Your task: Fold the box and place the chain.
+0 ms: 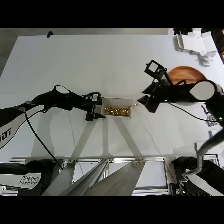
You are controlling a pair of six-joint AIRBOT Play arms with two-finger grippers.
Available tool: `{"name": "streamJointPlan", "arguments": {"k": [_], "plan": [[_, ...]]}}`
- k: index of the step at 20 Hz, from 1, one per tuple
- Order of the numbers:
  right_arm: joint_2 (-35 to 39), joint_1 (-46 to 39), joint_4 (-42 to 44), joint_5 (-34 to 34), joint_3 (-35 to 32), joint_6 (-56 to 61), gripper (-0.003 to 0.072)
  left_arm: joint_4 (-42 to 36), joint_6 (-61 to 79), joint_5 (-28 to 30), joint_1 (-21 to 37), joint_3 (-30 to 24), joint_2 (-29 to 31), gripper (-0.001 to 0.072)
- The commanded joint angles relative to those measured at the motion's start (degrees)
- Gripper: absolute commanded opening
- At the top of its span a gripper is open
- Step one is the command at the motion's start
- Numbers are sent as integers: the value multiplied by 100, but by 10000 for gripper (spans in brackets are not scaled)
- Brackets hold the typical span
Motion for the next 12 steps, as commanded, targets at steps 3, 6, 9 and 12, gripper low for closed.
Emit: {"name": "streamJointPlan", "arguments": {"k": [3, 6, 9, 12], "plan": [[-916, -697, 96, 219, -4, -2706, 435, 2, 2, 2, 2, 2, 4, 213], [-1676, -695, 1237, 184, -4, -4190, 435, 2, 2, 2, 4, 2, 4, 213], [-2203, -476, 2120, 181, -4, -5390, 436, 2, 2, 2, 4, 2, 4, 213], [-2511, -223, 2321, 184, -4, -6286, 435, 2, 2, 2, 4, 2, 4, 213]]}}
